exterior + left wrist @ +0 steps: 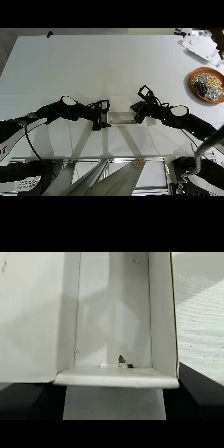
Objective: Fold the box and place the chain.
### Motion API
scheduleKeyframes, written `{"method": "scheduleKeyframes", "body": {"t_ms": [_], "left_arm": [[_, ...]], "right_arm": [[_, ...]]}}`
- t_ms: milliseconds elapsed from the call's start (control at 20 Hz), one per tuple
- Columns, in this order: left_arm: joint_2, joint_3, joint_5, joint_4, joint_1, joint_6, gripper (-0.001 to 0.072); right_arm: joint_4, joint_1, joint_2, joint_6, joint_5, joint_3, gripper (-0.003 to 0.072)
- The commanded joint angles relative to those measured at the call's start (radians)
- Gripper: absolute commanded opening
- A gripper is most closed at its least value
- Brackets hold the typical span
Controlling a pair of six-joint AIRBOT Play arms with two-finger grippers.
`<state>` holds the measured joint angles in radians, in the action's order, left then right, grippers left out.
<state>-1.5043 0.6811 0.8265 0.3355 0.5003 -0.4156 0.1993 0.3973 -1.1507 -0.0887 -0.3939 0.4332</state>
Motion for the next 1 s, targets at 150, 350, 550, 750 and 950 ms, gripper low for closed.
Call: {"method": "scheduleKeyframes", "body": {"t_ms": [150, 350, 550, 750, 950], "left_arm": [[-0.001, 0.0, 0.0, 0.002, 0.0, -0.003, 0.0325], [-0.001, 0.0, 0.0, 0.002, 0.0, -0.003, 0.0325], [-0.001, 0.0, 0.0, 0.001, 0.0, -0.003, 0.0325], [-0.001, 0.0, 0.0, 0.002, 0.0, -0.003, 0.0325], [-0.001, 0.0, 0.0, 0.002, 0.0, -0.003, 0.0325]], "right_arm": [[-0.02, 0.0, -0.009, 0.01, -0.032, 0.0, 0.0015], [0.014, -0.001, 0.135, 0.01, -0.035, 0.0, 0.0015], [0.306, 0.0, 0.324, 0.066, -0.17, 0.0, 0.0013], [0.896, 0.0, 0.392, 0.143, -0.515, -0.001, 0.0015], [1.016, 0.0, 0.383, 0.265, -0.538, -0.01, 0.006]]}}
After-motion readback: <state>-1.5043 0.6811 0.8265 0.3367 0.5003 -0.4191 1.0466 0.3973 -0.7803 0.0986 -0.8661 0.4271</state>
